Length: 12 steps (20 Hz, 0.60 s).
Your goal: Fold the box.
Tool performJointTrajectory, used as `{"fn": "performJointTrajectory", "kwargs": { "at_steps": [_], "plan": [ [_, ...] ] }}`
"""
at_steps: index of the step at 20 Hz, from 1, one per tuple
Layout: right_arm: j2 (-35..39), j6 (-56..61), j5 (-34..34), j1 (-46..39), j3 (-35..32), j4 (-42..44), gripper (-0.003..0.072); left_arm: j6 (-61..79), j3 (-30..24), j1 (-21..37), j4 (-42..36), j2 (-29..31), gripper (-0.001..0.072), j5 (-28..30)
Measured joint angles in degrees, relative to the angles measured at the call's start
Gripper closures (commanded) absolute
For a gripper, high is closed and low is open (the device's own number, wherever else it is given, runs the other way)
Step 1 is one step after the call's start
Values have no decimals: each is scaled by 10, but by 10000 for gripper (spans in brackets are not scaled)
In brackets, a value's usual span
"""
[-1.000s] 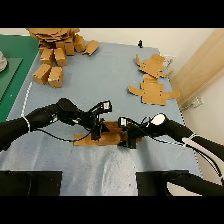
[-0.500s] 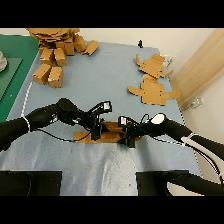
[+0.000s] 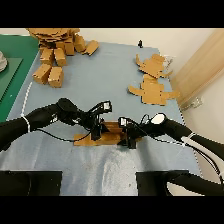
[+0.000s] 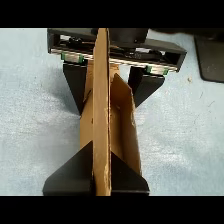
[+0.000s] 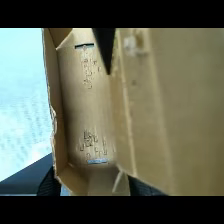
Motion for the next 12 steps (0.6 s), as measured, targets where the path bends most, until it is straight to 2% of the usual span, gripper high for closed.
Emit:
{"fn": "performJointTrajectory", "kwargs": {
  "at_steps": [5,7,12],
  "plan": [
    [2,0,4,0,0,-1,162,0,0,0,0,0,696,1],
    [6,-2,10,0,-1,-2,94,0,0,0,0,0,697,1],
    [9,-6,11,1,0,-2,109,0,0,0,0,0,696,1]
  ]
}}
